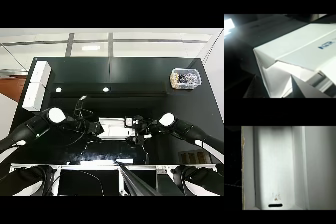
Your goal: Fold the box and place the chain.
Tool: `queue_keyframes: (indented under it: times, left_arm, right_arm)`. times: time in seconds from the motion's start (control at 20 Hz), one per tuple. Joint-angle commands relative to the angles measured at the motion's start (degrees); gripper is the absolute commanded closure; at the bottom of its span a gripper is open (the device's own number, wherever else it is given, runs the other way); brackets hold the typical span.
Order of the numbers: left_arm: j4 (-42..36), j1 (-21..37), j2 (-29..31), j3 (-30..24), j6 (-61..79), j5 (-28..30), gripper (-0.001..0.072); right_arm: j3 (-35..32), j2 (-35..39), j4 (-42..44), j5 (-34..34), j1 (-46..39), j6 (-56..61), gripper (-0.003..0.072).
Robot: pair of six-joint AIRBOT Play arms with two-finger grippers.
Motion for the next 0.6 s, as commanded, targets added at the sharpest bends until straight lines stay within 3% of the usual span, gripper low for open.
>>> queue_keyframes:
  times: [0.0, 0.25, 0.55]
  left_arm:
    - [12.59, -4.85, 0.04, 1.73, -13.33, 1.90, 0.0209]
    - [27.10, -11.50, 0.00, 5.05, -28.96, 1.86, 0.0209]
    - [29.66, -15.47, -3.06, 7.76, -34.14, 1.03, 0.0210]
  right_arm:
    - [-0.02, -0.04, 0.02, -0.02, 0.00, 0.02, 0.0158]
    - [-0.02, -0.04, 0.02, -0.04, 0.00, 0.02, 0.0157]
    - [-0.02, -0.04, 0.02, -0.04, 0.00, 0.02, 0.0158]
